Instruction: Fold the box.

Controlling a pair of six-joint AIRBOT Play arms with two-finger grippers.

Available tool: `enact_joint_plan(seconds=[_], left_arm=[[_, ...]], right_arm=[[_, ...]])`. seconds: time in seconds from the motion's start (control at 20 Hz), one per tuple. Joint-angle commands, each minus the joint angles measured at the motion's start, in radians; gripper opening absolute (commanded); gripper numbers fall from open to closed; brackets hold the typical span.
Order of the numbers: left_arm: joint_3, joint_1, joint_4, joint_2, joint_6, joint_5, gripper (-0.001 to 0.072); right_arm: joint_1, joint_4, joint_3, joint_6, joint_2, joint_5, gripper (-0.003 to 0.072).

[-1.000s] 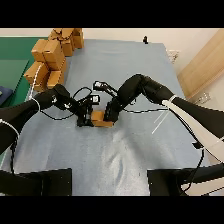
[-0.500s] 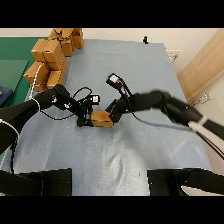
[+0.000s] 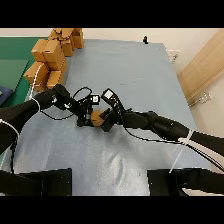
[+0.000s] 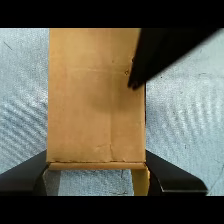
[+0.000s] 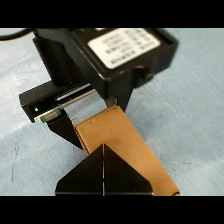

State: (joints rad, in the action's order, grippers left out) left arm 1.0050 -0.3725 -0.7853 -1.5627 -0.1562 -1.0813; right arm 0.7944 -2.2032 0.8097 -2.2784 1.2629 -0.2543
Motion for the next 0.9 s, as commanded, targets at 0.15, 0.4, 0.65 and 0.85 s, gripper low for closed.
enact_joint_plan(seconds=[0.15,0.4,0.65,0.85], left_arm=[[0.0,0.0,0.0,0.0,0.0,-0.002,0.0054],[0.0,0.0,0.0,0.0,0.0,-0.003,0.0054],[0.0,0.0,0.0,0.0,0.0,-0.002,0.0054],[0.0,0.0,0.0,0.0,0.0,-0.002,0.0054]], right_arm=[[0.022,0.0,0.018,0.001,0.052,-0.08,0.0005],[0.021,0.012,0.024,0.002,0.06,-0.097,0.0005],[0.008,0.017,0.059,0.001,-0.013,-0.079,0.0004],[0.002,0.031,0.059,0.001,0.021,-0.074,0.0004]])
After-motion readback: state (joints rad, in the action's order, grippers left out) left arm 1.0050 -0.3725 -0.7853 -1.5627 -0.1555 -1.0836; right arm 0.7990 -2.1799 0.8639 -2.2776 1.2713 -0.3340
